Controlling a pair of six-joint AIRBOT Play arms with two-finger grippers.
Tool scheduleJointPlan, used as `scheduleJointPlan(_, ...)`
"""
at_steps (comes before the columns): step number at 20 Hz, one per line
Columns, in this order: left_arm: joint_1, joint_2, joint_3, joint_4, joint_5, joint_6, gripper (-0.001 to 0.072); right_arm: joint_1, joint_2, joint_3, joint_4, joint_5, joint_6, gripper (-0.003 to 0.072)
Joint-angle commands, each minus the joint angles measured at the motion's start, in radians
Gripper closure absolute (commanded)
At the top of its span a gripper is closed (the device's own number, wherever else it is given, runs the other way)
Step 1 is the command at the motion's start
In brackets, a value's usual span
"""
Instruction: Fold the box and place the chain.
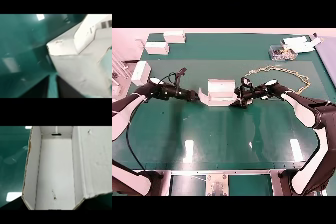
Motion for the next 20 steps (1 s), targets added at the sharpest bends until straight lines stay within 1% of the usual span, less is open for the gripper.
scheduleJointPlan(1, -0.006, 0.005, 0.028, -0.048, -0.011, 0.011, 0.0477, 0.0, 0.0, 0.0, 0.0, 0.0, 0.0, 0.0107)
scheduleJointPlan(3, -0.006, 0.007, 0.044, -0.057, -0.035, 0.01, 0.0475, 0.0, 0.0, 0.0, 0.0, 0.0, 0.0, 0.0107)
scheduleJointPlan(4, -0.006, 0.007, 0.051, -0.062, -0.052, 0.01, 0.0517, 0.0, 0.0, 0.0, 0.0, 0.0, 0.0, 0.0107)
scheduleJointPlan(5, -0.006, 0.007, 0.051, -0.079, -0.052, 0.011, 0.054, 0.0, 0.0, 0.0, 0.0, 0.0, 0.0, 0.0107)
scheduleJointPlan(9, -0.006, 0.007, 0.05, -0.078, -0.061, 0.01, 0.0538, 0.0, 0.0, 0.0, 0.0, 0.0, 0.0, 0.0107)
scheduleJointPlan(11, -0.006, 0.006, 0.041, -0.07, -0.061, 0.011, 0.052, 0.0, 0.0, 0.0, 0.0, 0.0, 0.0, 0.0107)
scheduleJointPlan(15, -0.006, 0.006, 0.006, -0.05, -0.024, 0.011, 0.052, 0.0, 0.0, 0.0, 0.0, 0.0, 0.0, 0.0107)
scheduleJointPlan(20, -0.006, 0.005, 0.007, -0.058, -0.016, 0.011, 0.052, 0.0, 0.0, 0.0, 0.0, 0.0, 0.001, 0.0107)
